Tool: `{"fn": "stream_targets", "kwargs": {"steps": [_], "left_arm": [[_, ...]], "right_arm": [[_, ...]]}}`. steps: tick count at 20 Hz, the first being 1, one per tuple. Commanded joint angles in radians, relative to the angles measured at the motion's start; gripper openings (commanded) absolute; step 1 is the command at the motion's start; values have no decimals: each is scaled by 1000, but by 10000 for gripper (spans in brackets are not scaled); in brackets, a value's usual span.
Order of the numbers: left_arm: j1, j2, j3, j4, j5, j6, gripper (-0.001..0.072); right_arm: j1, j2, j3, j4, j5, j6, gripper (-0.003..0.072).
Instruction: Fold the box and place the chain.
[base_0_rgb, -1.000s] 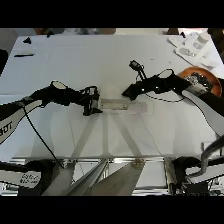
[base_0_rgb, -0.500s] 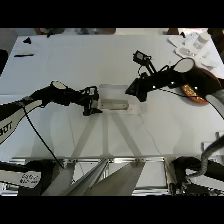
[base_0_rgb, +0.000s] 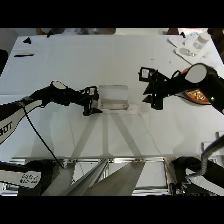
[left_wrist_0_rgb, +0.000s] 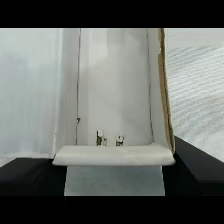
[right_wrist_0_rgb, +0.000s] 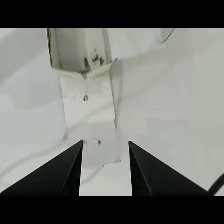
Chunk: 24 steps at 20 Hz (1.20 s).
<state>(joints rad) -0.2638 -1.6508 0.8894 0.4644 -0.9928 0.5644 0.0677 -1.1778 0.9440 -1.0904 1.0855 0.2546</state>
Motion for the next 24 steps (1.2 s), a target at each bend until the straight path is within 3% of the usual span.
{"fn": "stream_targets", "kwargs": {"steps": [1,6,13,15,23,24], "left_arm": [[0,1,0,0,0,0,346],[0,1,0,0,0,0,346],[0,1,0,0,-2,0,346],[0,1,0,0,-2,0,346],[0,1,0,0,-2,0,346],[0,1,0,0,-2,0,346]], "right_arm": [[0,-28,-104,2,-88,-129,321],[5,-166,-112,259,-145,-378,341],[62,-288,-112,451,-208,-558,328],[76,-307,-112,452,-209,-578,248],[83,-324,-112,502,-260,-578,132],[83,-323,-112,502,-267,-578,77]]}}
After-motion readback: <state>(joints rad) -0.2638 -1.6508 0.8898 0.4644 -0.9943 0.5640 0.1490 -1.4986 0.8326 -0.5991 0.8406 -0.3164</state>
